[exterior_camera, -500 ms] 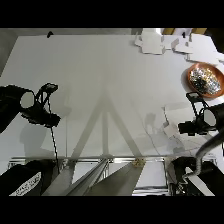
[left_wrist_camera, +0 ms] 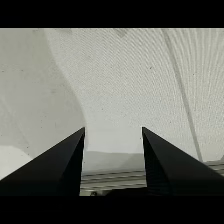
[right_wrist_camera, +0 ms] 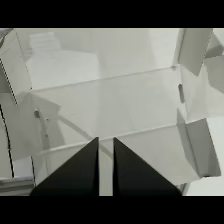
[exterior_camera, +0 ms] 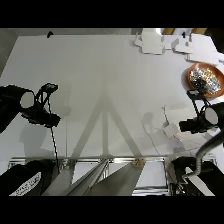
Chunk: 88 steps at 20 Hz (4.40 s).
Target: Fold the box and place the chain.
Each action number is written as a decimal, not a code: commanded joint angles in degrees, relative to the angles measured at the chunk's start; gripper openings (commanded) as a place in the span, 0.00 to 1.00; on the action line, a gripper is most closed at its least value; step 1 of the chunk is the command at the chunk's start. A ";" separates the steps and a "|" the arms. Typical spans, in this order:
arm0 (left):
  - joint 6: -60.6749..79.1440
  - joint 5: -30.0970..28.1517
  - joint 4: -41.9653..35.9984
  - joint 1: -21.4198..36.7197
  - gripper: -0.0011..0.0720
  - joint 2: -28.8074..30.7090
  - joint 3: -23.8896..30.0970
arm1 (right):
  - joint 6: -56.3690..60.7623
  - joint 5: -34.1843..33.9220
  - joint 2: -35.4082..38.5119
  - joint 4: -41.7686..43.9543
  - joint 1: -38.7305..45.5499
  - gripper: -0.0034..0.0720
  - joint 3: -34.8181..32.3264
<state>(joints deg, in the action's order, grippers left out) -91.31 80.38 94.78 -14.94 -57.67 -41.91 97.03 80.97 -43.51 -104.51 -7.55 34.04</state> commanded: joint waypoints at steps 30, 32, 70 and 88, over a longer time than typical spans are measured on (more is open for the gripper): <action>0.00 0.00 0.00 0.02 0.55 0.00 0.00 | -20.55 0.94 -36.11 -3.13 28.89 0.06 16.68; 0.00 0.00 0.00 0.02 0.55 0.00 0.00 | -20.98 2.10 -33.90 0.22 26.51 0.06 16.68; 60.87 -12.50 -75.78 -3.19 0.81 -26.97 -5.18 | -11.54 -35.95 1.36 32.96 -10.23 0.06 -10.08; 70.95 -14.14 -73.29 -9.77 0.14 -36.83 -12.15 | -11.78 -34.45 1.36 32.94 -10.23 0.06 -10.08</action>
<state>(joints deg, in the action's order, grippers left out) -24.82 66.08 21.47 -24.16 -94.43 -54.00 85.27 46.15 -42.19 -71.59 -17.72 24.01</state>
